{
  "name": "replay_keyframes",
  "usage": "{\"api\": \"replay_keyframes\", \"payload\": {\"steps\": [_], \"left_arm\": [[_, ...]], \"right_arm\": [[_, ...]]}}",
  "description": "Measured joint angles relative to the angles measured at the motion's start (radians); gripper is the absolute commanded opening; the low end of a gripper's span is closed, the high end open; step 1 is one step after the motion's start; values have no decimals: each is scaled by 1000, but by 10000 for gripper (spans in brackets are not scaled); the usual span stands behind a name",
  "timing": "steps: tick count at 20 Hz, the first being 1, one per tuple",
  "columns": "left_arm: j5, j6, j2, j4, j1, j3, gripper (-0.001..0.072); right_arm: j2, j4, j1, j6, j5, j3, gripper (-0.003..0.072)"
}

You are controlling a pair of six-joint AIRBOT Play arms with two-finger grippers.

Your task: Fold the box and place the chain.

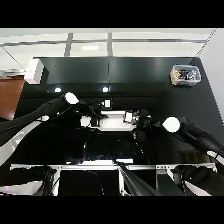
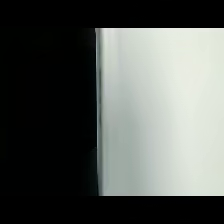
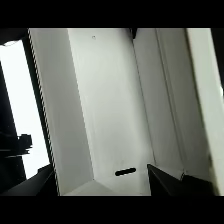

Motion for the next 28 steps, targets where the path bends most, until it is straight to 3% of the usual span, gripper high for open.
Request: {"api": "replay_keyframes", "payload": {"steps": [7, 18, 28], "left_arm": [[0, -1, 0, -1, 0, 0, 26], [0, 1, 0, -2, 0, 0, 26], [-3, 2, 0, -1, 0, 0, 26]], "right_arm": [[0, 2, -106, -77, 27, 45, 630], [-111, 328, -214, -475, 148, 53, 630], [-238, 387, -223, -582, 190, 66, 629]]}}
